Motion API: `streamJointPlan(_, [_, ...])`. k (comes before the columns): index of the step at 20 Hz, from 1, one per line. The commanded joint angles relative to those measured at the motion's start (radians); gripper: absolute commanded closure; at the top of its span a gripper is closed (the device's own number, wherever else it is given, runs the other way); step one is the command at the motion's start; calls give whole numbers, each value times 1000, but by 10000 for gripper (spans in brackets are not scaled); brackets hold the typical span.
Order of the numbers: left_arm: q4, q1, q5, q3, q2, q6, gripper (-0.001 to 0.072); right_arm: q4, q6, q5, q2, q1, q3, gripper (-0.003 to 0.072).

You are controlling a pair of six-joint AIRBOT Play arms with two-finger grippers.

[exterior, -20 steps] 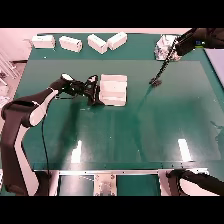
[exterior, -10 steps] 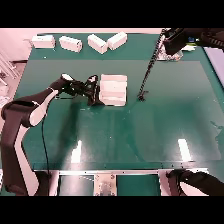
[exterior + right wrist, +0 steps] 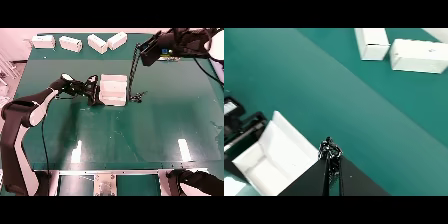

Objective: Fold the box and place the chain.

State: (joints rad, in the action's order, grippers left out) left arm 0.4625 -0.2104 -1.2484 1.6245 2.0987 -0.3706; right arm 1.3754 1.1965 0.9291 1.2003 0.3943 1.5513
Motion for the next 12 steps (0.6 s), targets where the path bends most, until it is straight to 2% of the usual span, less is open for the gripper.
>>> streamJointPlan(1, [0, 0, 0, 1, -1, 0, 363, -154, -73, -20, 45, 5, -23, 675])
streamJointPlan(4, [0, 0, 0, 1, -1, 0, 363, -229, -136, -20, 106, 21, -28, 675])
streamJointPlan(12, [0, 0, 0, 1, -1, 0, 363, -287, -136, -20, 270, 59, -97, 675])
